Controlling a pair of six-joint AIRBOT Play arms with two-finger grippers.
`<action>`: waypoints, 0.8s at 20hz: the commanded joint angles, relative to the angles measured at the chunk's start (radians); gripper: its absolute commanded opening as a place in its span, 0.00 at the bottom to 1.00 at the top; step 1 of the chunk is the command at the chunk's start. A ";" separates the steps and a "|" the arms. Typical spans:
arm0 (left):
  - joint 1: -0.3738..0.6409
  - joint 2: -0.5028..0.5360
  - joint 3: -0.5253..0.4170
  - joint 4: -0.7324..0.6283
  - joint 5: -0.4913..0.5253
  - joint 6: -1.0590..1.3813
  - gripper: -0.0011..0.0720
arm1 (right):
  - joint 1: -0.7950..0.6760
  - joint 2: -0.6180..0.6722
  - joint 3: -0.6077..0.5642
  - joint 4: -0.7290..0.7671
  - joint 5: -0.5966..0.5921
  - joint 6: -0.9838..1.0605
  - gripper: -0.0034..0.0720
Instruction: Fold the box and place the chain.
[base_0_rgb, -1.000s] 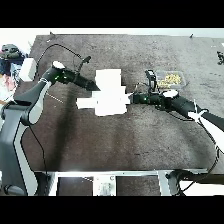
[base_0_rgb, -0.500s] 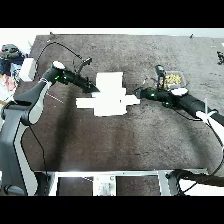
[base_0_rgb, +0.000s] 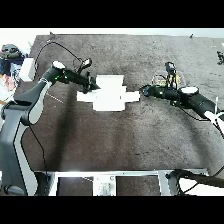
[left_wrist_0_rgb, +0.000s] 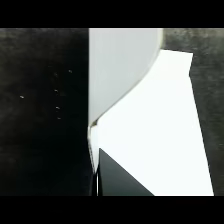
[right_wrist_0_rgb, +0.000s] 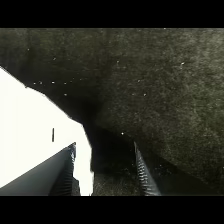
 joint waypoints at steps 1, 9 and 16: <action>0.002 0.000 0.000 0.000 0.045 0.061 0.03 | -0.003 0.001 0.001 -0.008 0.004 0.000 0.60; 0.002 -0.035 -0.030 0.004 0.067 0.068 0.03 | -0.002 0.001 0.001 -0.048 0.005 -0.090 0.60; 0.002 -0.035 -0.043 0.009 0.087 0.092 0.03 | 0.002 0.001 0.001 -0.047 0.016 -0.342 0.60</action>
